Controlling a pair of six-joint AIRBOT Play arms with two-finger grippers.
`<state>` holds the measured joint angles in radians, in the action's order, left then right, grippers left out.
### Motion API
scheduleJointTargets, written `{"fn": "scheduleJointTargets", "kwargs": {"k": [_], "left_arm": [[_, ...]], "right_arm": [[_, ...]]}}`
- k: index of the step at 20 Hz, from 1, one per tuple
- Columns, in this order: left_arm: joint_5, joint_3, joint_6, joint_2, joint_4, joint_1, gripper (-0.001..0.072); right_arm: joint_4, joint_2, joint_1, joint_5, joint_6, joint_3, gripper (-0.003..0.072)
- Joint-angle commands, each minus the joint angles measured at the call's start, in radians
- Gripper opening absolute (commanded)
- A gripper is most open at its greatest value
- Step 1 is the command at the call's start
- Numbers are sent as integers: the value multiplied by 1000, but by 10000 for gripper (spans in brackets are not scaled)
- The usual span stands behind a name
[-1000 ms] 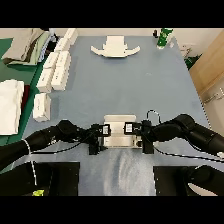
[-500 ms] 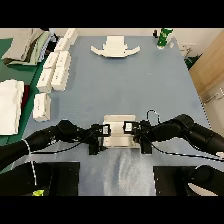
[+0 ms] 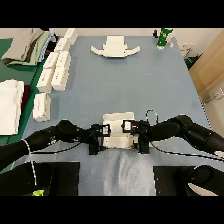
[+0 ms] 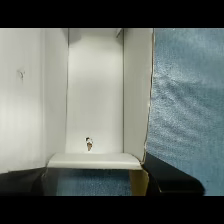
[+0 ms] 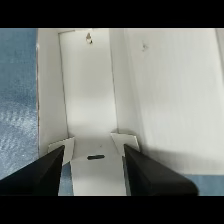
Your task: Fold the box.
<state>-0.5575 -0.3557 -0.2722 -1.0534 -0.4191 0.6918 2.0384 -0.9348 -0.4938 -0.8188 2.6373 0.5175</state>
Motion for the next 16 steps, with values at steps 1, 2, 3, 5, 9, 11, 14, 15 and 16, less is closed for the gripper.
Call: {"fn": "scheduleJointTargets", "kwargs": {"k": [1,2,3,5,9,11,14,15,16], "left_arm": [[0,-1,0,0,0,0,466],[0,-1,0,0,0,0,466],[0,-1,0,0,0,0,466],[0,-1,0,0,0,0,466],[0,-1,0,0,0,0,466],[0,-1,0,0,0,0,466],[0,-1,0,0,0,0,466],[0,-1,0,0,0,0,466],[0,-1,0,0,0,0,466]], "right_arm": [[8,-1,-1,34,0,0,609],[8,-1,-1,33,0,0,611],[8,-1,-1,33,0,0,611],[8,-1,-1,32,0,0,611],[-35,6,0,-39,-104,2,356],[-148,32,0,-107,-320,8,48],[-383,96,2,-230,-678,31,5],[-493,130,2,-266,-812,36,5],[-622,159,11,-299,-966,38,6]]}}
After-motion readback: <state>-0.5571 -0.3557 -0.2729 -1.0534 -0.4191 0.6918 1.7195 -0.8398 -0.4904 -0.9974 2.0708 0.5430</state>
